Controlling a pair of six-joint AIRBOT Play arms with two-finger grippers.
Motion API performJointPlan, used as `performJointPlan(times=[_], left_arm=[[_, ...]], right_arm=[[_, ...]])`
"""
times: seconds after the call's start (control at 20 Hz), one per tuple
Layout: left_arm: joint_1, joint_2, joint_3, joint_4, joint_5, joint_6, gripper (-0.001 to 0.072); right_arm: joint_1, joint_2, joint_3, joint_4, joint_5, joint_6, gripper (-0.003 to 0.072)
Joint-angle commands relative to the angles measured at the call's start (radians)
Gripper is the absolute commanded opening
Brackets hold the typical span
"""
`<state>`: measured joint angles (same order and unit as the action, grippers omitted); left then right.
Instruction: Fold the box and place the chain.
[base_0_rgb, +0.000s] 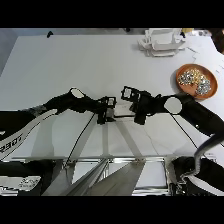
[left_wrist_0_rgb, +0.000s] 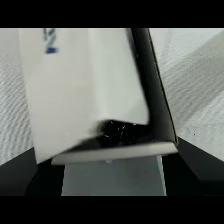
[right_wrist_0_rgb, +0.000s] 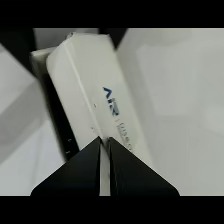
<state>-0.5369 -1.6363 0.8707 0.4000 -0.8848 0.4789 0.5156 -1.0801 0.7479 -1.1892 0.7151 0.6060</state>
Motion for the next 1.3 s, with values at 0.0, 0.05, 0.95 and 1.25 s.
performJointPlan(times=[0.0, 0.05, 0.95, 1.25], left_arm=[[-0.001, 0.0, 0.0, 0.0, -0.002, 0.0, 0.0209], [-0.001, 0.0, 0.0, 0.0, -0.002, 0.0, 0.0209], [-0.001, 0.0, 0.0, 0.0, -0.002, 0.0, 0.0209], [-0.001, 0.001, -0.001, 0.0, -0.002, 0.0, 0.0209]], right_arm=[[0.0, 0.021, -0.001, 0.006, 0.0, -0.001, 0.0047], [0.0, 0.021, -0.001, 0.007, 0.0, -0.001, 0.0047], [0.001, -0.025, -0.045, 0.128, 0.05, -0.004, 0.0061], [0.0, -0.025, -0.047, 0.125, 0.115, -0.031, 0.0274]])
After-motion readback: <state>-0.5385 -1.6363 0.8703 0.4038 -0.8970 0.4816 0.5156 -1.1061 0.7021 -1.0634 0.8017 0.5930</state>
